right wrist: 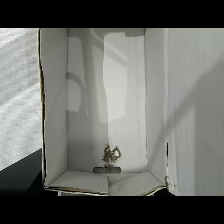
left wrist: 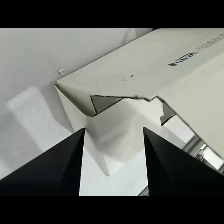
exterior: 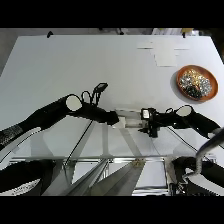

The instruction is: Fold the box and place the chain.

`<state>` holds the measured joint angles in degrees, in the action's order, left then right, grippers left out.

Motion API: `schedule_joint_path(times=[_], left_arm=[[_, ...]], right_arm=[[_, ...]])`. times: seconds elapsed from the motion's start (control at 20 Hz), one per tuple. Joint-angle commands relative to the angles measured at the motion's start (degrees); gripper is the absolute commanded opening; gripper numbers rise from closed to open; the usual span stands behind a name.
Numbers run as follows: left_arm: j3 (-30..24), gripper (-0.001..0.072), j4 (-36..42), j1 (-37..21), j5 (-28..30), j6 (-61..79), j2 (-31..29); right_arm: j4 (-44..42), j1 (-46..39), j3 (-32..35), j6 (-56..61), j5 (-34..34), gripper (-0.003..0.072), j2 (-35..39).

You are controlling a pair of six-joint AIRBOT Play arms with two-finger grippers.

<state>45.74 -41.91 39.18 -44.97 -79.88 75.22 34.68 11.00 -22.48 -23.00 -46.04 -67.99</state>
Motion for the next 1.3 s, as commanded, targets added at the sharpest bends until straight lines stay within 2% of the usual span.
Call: schedule_joint_path(times=[0.0, 0.35, 0.55, 0.85, 0.95, 1.25], left_arm=[[0.76, 0.0415, -4.63, 0.94, 0.42, -5.79, 0.02], [1.53, 0.0416, -10.45, 3.30, 0.92, -15.80, 1.77], [5.33, 0.0415, -15.85, 5.35, 0.79, -22.14, 3.39], [8.83, 0.0415, -19.54, 8.41, 0.11, -30.23, 6.91], [10.05, 0.0414, -21.92, 8.41, -1.84, -32.76, 6.91], [15.47, 0.0414, -32.57, 8.94, -14.53, -43.89, 8.09]], right_arm=[[0.00, 0.00, -0.02, 0.02, -0.02, 0.0399, 0.02], [0.00, 0.00, -0.02, 0.02, -0.02, 0.0399, 0.02], [0.00, 0.00, -0.02, 0.02, 0.00, 0.0399, 0.02], [0.00, 0.00, -0.02, 0.02, 0.00, 0.0399, 0.02], [0.00, 0.00, -0.02, 0.02, 0.00, 0.0399, 0.02], [0.00, 0.00, -0.02, 0.02, -0.02, 0.0399, 0.02]])
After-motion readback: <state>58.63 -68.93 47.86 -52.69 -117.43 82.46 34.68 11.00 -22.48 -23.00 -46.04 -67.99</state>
